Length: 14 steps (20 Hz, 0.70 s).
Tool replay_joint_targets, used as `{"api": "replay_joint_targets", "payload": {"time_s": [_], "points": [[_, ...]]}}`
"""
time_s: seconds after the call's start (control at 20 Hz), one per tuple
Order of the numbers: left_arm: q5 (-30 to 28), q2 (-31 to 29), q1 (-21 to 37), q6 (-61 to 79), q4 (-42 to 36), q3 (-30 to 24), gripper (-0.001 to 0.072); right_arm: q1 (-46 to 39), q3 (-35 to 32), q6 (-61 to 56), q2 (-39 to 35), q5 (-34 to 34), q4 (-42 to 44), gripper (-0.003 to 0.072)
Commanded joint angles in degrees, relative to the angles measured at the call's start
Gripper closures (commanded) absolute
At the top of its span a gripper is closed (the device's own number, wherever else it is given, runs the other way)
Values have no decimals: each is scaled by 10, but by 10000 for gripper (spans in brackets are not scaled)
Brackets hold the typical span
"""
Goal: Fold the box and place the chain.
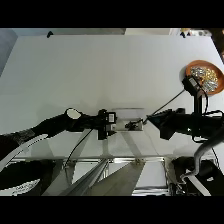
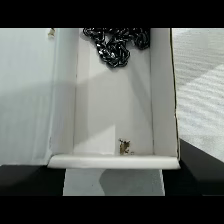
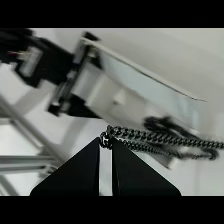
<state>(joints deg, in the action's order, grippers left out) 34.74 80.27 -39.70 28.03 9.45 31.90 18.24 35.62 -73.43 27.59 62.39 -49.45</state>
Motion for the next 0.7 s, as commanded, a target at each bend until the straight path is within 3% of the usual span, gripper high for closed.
{"api": "replay_joint_targets", "payload": {"time_s": [0.0,0.45,0.65], "points": [[0,0,0,0,0,0,336,19,2,50,8,-13,105,668],[0,0,0,0,0,0,336,71,31,107,85,-76,163,668],[0,0,0,0,0,0,336,111,33,88,150,-75,88,668]]}}
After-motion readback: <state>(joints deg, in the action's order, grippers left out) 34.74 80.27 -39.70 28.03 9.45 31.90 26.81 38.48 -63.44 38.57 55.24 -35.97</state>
